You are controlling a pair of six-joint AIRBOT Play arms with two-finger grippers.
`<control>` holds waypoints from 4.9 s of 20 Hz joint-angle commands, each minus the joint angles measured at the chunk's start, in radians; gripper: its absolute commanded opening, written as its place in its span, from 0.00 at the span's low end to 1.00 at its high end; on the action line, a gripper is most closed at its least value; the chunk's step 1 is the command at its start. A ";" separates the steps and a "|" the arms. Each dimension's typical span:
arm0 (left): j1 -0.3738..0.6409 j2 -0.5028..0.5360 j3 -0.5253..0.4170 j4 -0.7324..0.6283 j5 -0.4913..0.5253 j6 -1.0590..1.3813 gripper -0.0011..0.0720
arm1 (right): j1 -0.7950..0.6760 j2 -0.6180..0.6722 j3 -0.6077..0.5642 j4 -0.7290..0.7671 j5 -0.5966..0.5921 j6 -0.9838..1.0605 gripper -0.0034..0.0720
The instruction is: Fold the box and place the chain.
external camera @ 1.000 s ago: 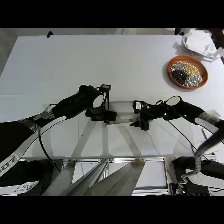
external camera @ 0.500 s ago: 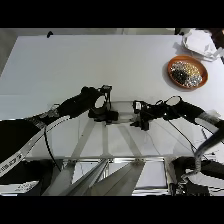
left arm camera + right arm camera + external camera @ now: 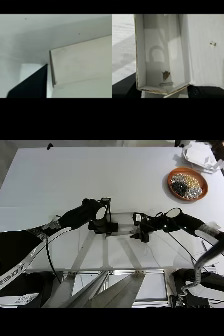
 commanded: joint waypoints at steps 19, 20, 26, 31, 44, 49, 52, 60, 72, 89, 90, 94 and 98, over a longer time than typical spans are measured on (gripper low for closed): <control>0.054 0.125 -0.003 -0.038 0.031 0.026 0.75 | 0.000 0.001 0.000 -0.003 0.001 -0.003 0.58; 0.060 0.130 -0.003 -0.034 0.005 0.035 0.75 | 0.000 0.001 0.000 -0.003 0.001 -0.003 0.58; 0.058 0.134 -0.003 -0.020 -0.025 0.037 0.65 | 0.000 0.001 0.000 -0.003 0.001 -0.003 0.58; 0.032 0.122 -0.043 0.024 -0.035 0.038 0.38 | 0.000 0.001 0.000 -0.003 0.001 -0.003 0.58; 0.006 0.129 -0.053 0.000 0.005 0.053 0.39 | 0.000 0.001 0.000 -0.003 0.001 -0.003 0.58; 0.058 0.191 -0.053 -0.002 0.006 0.089 0.42 | 0.000 0.001 0.000 -0.003 0.001 -0.003 0.58; 0.121 0.246 -0.053 -0.017 0.006 0.188 0.42 | 0.000 0.001 0.000 -0.003 0.001 -0.003 0.58; 0.380 0.385 -0.155 -0.155 0.058 1.436 0.97 | 0.000 0.001 0.000 -0.003 0.001 -0.003 0.58; 0.384 0.180 -0.405 -0.811 0.283 2.619 0.99 | 0.000 0.001 0.000 -0.003 0.001 -0.003 0.58; 0.382 0.156 -0.406 -0.881 0.144 2.536 1.00 | 0.000 0.001 0.000 -0.003 0.001 -0.003 0.58; 0.380 0.151 -0.406 -0.904 0.148 2.537 1.00 | 0.000 0.001 0.000 -0.003 0.001 -0.003 0.58; 0.363 0.105 -0.409 -0.916 0.185 2.536 0.99 | 0.000 0.001 0.000 -0.003 0.001 -0.003 0.58; 0.363 0.095 -0.410 -0.930 0.224 2.510 0.97 | 0.000 0.001 0.000 -0.003 0.001 -0.003 0.58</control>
